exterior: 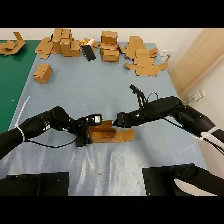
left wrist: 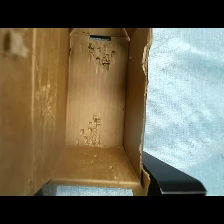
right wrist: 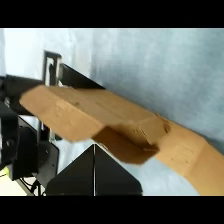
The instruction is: Fold the box.
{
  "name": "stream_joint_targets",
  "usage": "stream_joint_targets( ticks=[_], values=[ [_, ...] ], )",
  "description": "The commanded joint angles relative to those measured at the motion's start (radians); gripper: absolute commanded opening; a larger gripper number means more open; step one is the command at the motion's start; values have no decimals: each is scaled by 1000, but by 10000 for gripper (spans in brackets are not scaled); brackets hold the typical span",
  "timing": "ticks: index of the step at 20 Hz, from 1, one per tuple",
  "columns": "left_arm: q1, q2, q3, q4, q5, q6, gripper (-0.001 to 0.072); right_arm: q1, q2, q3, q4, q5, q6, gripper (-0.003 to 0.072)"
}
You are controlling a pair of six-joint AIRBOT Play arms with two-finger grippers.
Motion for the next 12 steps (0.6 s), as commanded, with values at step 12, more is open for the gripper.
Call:
stream_joint_targets(
  ticks=[12],
  values=[
    [0,4,0,3,-2,0,666,62,-234,56,121,162,-165,2]
  ],
)
